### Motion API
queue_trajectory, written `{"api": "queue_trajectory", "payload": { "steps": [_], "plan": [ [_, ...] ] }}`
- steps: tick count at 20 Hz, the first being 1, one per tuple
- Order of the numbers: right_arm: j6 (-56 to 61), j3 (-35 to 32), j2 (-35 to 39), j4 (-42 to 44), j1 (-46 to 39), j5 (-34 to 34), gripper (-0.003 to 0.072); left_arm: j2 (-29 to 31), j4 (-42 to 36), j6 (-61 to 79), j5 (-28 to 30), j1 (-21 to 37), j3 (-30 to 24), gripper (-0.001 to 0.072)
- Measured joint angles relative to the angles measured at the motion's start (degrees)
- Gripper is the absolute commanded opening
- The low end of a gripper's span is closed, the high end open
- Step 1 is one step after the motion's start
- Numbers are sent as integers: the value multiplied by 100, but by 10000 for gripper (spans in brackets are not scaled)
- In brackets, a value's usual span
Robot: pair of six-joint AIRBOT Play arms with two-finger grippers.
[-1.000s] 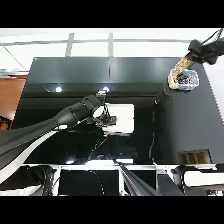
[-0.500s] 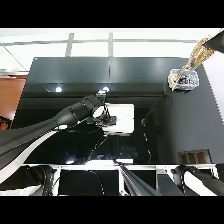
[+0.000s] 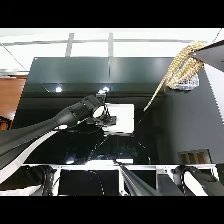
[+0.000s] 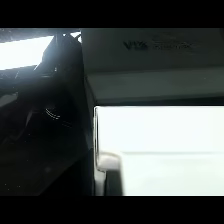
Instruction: Fold the box and place the chain.
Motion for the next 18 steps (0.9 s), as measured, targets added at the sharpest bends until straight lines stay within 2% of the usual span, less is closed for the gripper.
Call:
{"api": "queue_trajectory", "payload": {
  "steps": [3, 8, 18],
  "plan": [
    [-42, -90, 44, 221, 264, 35, 10, 0, 0, 0, 0, 0, 0, 26],
    [33, -398, 63, -63, 833, -50, 9, -2, 0, 0, 0, 0, 0, 27],
    [-107, -2087, -28, -184, 2074, -1128, 7, 0, 0, 0, -2, 0, 0, 27]
  ]
}}
